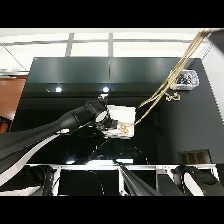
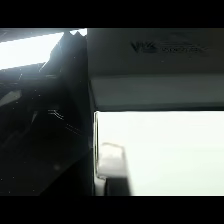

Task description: Fold the box and place the chain.

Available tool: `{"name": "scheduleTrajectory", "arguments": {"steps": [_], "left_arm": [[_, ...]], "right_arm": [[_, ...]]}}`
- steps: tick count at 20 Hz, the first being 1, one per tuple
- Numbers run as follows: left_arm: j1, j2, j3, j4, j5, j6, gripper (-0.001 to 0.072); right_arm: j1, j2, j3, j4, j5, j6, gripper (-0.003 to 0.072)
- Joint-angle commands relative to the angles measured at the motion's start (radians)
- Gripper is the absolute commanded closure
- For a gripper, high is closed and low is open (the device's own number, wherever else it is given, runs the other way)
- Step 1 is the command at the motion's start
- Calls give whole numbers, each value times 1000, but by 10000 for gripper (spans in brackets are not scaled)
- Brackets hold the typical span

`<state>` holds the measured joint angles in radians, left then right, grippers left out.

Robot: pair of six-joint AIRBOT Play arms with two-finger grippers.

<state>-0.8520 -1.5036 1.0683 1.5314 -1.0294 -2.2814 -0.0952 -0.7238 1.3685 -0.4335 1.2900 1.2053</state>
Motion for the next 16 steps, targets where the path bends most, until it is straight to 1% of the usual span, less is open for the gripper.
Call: {"name": "scheduleTrajectory", "arguments": {"steps": [1,6,9,11,13,16], "left_arm": [[0,0,0,0,1,0,678],[0,0,0,0,1,0,678],[0,0,0,1,0,0,678],[0,0,0,0,1,0,677],[0,0,0,0,1,0,678],[0,0,0,0,0,0,678]], "right_arm": [[47,1,-82,22,106,-5,670],[126,-10,-211,17,70,-6,670],[119,-21,-204,26,24,-5,670],[108,-23,-198,61,11,-6,671],[153,-40,-208,64,11,-6,670],[243,-100,-253,136,-56,-10,670]]}}
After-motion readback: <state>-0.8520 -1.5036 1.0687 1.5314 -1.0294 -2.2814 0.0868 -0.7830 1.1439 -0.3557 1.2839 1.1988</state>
